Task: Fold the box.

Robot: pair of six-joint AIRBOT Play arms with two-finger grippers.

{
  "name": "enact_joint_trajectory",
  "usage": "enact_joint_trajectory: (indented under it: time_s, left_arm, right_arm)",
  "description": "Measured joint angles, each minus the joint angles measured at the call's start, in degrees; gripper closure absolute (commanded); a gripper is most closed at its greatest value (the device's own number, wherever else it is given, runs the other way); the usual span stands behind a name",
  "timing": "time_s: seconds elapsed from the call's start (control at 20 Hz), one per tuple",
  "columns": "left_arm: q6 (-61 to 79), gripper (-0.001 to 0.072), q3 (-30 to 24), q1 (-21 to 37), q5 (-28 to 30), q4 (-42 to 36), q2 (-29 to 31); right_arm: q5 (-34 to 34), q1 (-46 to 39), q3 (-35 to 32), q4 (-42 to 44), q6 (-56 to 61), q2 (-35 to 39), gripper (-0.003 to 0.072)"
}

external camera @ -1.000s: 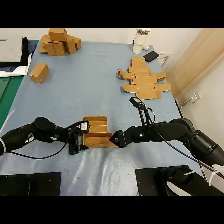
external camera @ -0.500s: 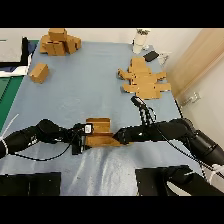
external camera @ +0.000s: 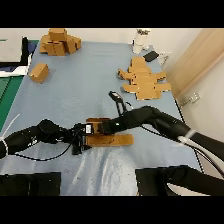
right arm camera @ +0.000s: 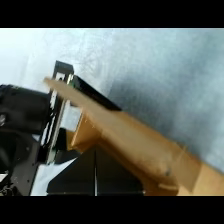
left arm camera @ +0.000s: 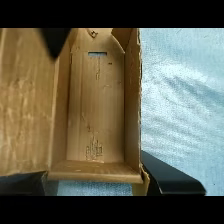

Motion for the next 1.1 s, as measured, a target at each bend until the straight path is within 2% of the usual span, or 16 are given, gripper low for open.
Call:
enact_joint_trajectory:
  time_s: [0.25, 0.65, 0.85, 1.1]
  left_arm:
    - [-0.1, 0.0203, 0.0, 0.0, 0.0, 0.0, 0.0]
    - [0.0, 0.0203, 0.0, 0.0, 0.1, 0.1, 0.0]
    - [0.1, 0.0203, 0.0, 0.0, 0.1, 0.1, 0.0]
    - [0.0, 0.0203, 0.0, 0.0, 0.1, 0.1, 0.0]
  right_arm:
    - [0.3, 0.7, 4.2, -1.3, -3.0, -9.4, 0.0682]
    - [-0.1, 0.6, 5.2, -2.8, -9.6, -13.0, 0.0683]
    - [-2.1, -0.2, 5.8, -8.4, -10.5, -9.3, 0.0683]
    - [-9.8, -1.7, 4.9, -15.9, -11.2, 3.7, 0.0683]
